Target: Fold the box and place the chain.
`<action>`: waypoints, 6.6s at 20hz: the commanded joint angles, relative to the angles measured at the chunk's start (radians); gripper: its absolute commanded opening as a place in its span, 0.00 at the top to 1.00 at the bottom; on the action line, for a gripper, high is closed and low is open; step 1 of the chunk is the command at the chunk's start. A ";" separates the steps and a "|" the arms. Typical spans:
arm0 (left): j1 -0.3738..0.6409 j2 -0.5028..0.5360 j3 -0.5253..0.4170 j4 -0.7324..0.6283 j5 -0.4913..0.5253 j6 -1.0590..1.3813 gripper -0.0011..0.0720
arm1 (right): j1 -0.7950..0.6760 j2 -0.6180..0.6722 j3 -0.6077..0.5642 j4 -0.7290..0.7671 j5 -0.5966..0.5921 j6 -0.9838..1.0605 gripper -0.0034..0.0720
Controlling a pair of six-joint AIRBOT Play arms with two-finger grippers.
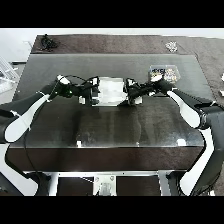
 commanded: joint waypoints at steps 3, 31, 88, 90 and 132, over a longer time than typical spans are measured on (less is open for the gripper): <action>0.000 0.000 0.002 0.001 0.021 0.008 0.07 | 0.001 -0.001 0.000 0.000 0.001 0.000 0.29; 0.337 0.305 -0.182 0.163 -0.241 -0.903 0.96 | 0.001 -0.001 0.000 0.000 0.001 0.000 0.29; 0.093 0.109 -0.121 -0.142 -0.128 -1.257 0.46 | 0.001 -0.001 0.000 0.000 0.001 0.000 0.29; 0.071 0.109 -0.104 -0.071 -0.112 -1.360 0.46 | 0.002 -0.001 0.000 0.000 0.001 0.000 0.29; -0.150 0.108 0.092 0.579 -0.109 -2.072 0.45 | 0.001 -0.001 0.000 0.000 0.001 0.000 0.29</action>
